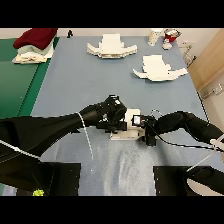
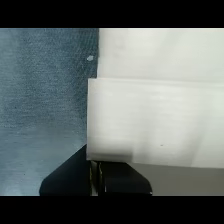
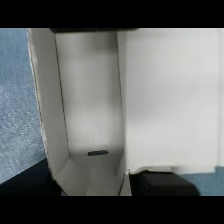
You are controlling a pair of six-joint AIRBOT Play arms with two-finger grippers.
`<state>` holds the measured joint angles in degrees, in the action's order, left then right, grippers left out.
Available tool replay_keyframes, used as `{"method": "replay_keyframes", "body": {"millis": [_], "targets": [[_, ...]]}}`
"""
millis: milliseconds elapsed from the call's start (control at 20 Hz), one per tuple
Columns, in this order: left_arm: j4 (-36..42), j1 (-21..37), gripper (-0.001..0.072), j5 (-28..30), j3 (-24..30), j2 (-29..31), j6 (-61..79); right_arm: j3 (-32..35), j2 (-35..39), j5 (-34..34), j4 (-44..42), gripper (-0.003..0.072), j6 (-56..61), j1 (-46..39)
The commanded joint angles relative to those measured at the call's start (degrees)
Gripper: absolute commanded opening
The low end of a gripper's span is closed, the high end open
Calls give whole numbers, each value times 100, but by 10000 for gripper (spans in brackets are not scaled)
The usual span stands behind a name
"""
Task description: Fold the box.
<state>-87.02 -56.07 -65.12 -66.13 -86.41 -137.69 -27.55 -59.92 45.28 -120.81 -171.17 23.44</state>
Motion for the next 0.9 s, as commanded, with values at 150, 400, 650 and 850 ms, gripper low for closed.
{"method": "replay_keyframes", "body": {"millis": [150, 400, 650, 850], "targets": [[4, -2, 544, -7, -7, -4, -15, 0, 0, 0, 0, 490, -9, 2], [120, -2, 548, -249, -201, 278, 306, 0, 0, 0, 0, 490, -9, 2], [103, -2, 535, -1370, -352, 1211, 1005, 0, 0, 0, 0, 490, -9, 2], [70, -2, 15, -1665, -350, 1781, 2354, 0, 0, 0, 0, 490, -9, 2]]}}
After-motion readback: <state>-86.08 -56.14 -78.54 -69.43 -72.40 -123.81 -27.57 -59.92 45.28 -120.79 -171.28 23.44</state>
